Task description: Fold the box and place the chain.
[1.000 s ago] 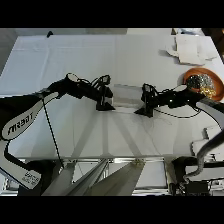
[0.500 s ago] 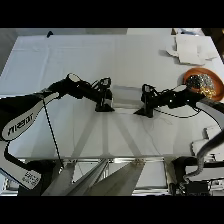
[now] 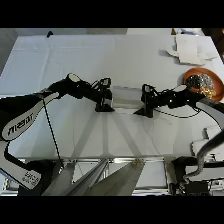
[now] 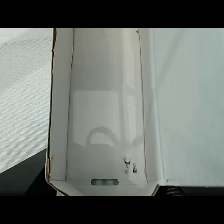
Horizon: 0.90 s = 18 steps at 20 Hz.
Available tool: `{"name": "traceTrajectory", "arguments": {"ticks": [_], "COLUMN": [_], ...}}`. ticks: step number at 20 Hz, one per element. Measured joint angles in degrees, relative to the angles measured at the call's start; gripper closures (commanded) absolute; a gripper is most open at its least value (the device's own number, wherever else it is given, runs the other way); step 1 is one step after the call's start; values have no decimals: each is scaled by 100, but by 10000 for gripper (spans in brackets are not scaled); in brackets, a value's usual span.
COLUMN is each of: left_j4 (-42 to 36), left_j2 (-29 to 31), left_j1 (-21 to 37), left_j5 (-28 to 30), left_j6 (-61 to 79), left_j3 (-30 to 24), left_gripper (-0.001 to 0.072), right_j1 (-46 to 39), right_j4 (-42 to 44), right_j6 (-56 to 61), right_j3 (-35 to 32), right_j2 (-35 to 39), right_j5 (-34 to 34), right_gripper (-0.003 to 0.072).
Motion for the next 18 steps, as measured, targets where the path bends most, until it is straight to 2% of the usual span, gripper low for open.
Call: {"name": "traceTrajectory", "arguments": {"ticks": [1, 5, 7, 11, 12, 13, 14, 15, 16, 17, 18], "left_j4": [0, 0, 0, 0, 0, 0, 0, 0, 0, 0, 0], "left_j2": [0, 0, 0, 0, 0, 0, 0, 0, 0, 0, 0], "left_j1": [0, 0, 0, 0, 0, 0, 0, 0, 0, 0, 0], "left_j5": [0, -7, -9, -11, -11, -11, -11, -11, -11, -11, -11], "left_j6": [0, 0, 0, -4, -4, -7, -9, -9, -11, -11, -13], "left_j3": [0, 0, 0, 0, 0, 2, 0, 0, 2, 0, 2], "left_gripper": [385, 403, 581, 569, 569, 569, 569, 569, 569, 569, 569], "right_j1": [0, 0, 0, 0, 0, 0, 0, 0, 0, 0, 0], "right_j4": [2, 2, 2, 2, 2, 4, 4, 4, 4, 4, 7], "right_j6": [0, 0, 0, 0, 0, 0, 0, 0, 0, 0, 2], "right_j3": [0, 0, 0, 0, 0, 0, 0, 0, 0, 0, 0], "right_j2": [0, 0, 0, 0, 0, 0, 0, 0, 0, 0, 0], "right_j5": [0, -4, -7, -11, -13, -17, -24, -33, -42, -48, -79], "right_gripper": [183, 183, 183, 185, 216, 351, 446, 432, 290, 69, -14]}}
